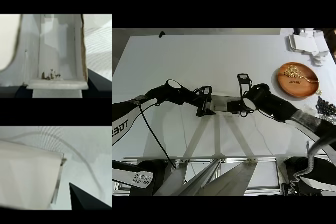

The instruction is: Fold the box and place the chain.

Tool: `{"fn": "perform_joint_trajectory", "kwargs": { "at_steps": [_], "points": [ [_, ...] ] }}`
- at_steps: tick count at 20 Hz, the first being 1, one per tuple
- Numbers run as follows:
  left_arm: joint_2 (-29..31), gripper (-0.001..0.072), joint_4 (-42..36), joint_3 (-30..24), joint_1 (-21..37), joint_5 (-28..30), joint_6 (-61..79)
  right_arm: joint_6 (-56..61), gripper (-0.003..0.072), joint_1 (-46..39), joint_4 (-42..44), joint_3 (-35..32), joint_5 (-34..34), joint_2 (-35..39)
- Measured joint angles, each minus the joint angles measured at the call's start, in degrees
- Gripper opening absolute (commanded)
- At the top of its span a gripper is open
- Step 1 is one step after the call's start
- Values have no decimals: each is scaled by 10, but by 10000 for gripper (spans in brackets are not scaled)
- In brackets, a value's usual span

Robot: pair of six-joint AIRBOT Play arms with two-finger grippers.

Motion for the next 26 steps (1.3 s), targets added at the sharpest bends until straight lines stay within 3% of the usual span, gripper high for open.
{"fn": "perform_joint_trajectory", "kwargs": {
  "at_steps": [1,3,6,8,11,13,19,24,26],
  "points": [
    [0,318,0,0,0,0,0,-14,462,0,0,0,8,16],
    [0,318,1,0,0,-1,1,-53,552,-1,-2,0,23,49],
    [0,318,1,0,0,-1,1,-123,555,-32,-4,1,34,90],
    [0,318,1,0,0,-2,1,-163,558,-85,-5,1,42,103],
    [0,318,1,0,0,-2,1,-212,689,-192,-7,7,38,106],
    [0,318,1,0,0,-2,2,-247,689,-277,-9,18,22,94],
    [0,318,1,0,0,-2,1,-320,690,-474,-11,120,-38,-45],
    [0,318,1,0,0,-2,1,-340,685,-536,-13,239,-80,-201],
    [0,318,1,0,0,-2,2,-333,640,-544,-15,266,-107,-242]
  ]
}}
